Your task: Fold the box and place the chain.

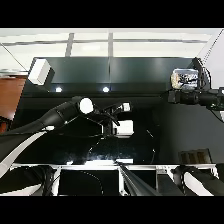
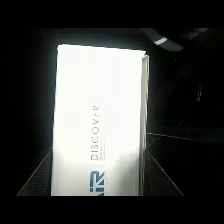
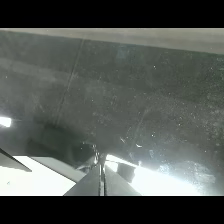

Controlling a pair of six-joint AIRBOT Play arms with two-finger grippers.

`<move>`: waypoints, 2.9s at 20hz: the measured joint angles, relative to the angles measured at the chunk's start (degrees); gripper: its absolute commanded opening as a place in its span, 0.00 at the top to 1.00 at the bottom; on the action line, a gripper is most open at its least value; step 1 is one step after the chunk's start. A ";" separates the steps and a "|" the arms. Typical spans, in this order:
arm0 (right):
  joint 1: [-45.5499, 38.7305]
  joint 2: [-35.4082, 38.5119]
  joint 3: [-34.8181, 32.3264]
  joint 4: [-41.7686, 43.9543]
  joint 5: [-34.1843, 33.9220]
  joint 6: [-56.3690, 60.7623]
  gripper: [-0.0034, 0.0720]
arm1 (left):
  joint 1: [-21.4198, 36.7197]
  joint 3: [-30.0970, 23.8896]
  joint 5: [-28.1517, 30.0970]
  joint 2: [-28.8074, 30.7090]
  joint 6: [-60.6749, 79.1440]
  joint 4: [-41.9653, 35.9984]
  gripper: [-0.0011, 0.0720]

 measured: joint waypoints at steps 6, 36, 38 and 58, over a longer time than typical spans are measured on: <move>0.00 0.00 0.00 0.02 -0.07 0.00 0.90 | -1.60 0.02 0.90 -1.79 -0.28 1.49 0.01; -3.93 0.00 0.76 0.50 2.23 0.61 0.90 | 46.71 1.60 -15.65 14.58 -49.55 29.59 0.51; -3.93 0.00 0.76 0.63 2.49 0.63 0.90 | 53.27 1.38 -11.54 14.53 -50.93 29.83 0.51; -3.74 0.00 0.76 2.43 3.26 2.34 0.90 | 63.91 9.20 10.36 -3.96 -33.03 22.34 0.00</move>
